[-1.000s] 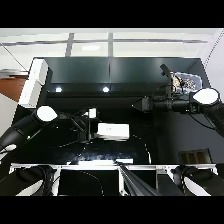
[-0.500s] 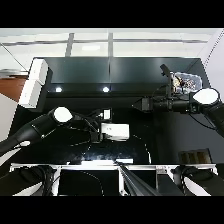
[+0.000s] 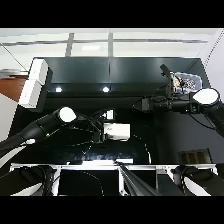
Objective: Fold the box and place the chain.
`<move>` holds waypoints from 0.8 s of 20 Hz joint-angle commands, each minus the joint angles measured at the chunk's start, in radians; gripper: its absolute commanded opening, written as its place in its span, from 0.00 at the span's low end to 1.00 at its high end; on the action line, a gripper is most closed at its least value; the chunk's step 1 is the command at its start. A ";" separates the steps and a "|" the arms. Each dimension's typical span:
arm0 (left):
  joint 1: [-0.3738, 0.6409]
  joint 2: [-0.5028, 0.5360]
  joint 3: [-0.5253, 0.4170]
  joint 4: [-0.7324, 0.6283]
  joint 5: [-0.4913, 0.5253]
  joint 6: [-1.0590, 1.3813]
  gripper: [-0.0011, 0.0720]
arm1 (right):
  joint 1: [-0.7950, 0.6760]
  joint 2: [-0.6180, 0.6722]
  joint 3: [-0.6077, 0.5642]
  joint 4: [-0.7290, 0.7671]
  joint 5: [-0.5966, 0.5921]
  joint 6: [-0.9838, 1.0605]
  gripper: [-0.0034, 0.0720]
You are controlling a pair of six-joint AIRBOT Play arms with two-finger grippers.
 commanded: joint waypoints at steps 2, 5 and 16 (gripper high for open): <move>-0.001 -0.001 0.020 0.004 0.000 -0.001 0.99 | 0.000 0.001 0.001 0.000 0.000 0.001 0.10; -0.001 0.002 0.041 0.004 -0.001 -0.001 0.99 | 0.000 0.001 0.001 -0.001 0.000 0.000 0.10; -0.001 -0.031 0.043 0.004 -0.046 -0.006 0.99 | 0.000 0.001 0.000 0.000 0.000 0.000 0.10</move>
